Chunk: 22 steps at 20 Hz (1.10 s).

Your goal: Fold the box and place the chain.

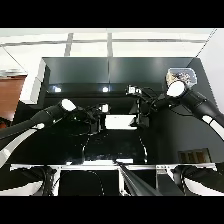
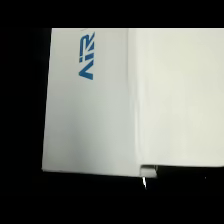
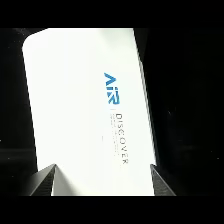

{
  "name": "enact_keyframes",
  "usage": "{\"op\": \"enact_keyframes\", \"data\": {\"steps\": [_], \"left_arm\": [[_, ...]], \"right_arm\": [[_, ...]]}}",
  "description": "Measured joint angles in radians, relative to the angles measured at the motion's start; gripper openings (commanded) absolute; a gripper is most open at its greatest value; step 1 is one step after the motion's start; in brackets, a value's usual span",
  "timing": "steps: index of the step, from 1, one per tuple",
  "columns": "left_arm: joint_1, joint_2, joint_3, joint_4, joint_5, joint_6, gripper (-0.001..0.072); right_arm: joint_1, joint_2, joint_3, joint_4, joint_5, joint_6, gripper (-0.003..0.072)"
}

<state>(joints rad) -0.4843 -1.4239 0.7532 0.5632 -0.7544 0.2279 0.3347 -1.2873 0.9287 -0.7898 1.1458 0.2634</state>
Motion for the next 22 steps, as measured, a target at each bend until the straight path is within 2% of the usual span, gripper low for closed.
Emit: {"op": "enact_keyframes", "data": {"steps": [1, 2, 3, 4, 5, 6, 14, 16, 18, 19, 22], "left_arm": [[0.0, 0.0, 0.0, 0.0, 0.0, 0.0, 0.0285], [0.0, 0.0, 0.0, 0.0, 0.0, 0.0, 0.0285], [0.0, 0.0, 0.0, 0.0, 0.0, 0.0, 0.0285], [0.0, 0.0, 0.0, 0.0, 0.0, -0.001, 0.0285], [0.0, 0.0, 0.0, 0.0, 0.001, -0.002, 0.0285], [-0.001, 0.0, 0.0, -0.001, 0.002, -0.003, 0.0285], [-0.002, 0.0, 0.0, 0.0, 0.002, 0.0, 0.0285], [-0.002, 0.0, 0.0, 0.0, 0.001, 0.001, 0.0285], [-0.002, 0.0, 0.0, 0.0, 0.0, 0.0, 0.0286], [-0.002, 0.0, 0.0, 0.0, 0.0, 0.0, 0.0286], [-0.002, 0.0, 0.0, 0.0, 0.0, -0.002, 0.0286]], "right_arm": [[0.001, 0.0, 0.0, -0.011, -0.007, -0.004, 0.068], [0.001, 0.0, 0.0, -0.023, -0.012, -0.007, 0.0492], [0.001, 0.0, 0.0, -0.032, -0.015, -0.011, 0.0409], [0.001, 0.0, 0.0, -0.034, -0.016, -0.013, 0.0405], [0.001, 0.0, 0.0, -0.035, -0.018, -0.014, 0.0285], [0.001, 0.0, 0.0, -0.029, -0.016, -0.016, 0.0227], [0.001, 0.026, 0.0, 0.008, -0.019, -0.017, 0.0224], [0.002, 0.029, -0.005, 0.001, -0.028, -0.013, 0.018], [0.005, 0.03, -0.013, -0.006, -0.039, -0.013, 0.0174], [0.007, 0.03, -0.016, -0.013, -0.043, -0.012, 0.0117], [0.025, 0.031, -0.021, -0.025, -0.058, -0.01, 0.0117]]}}
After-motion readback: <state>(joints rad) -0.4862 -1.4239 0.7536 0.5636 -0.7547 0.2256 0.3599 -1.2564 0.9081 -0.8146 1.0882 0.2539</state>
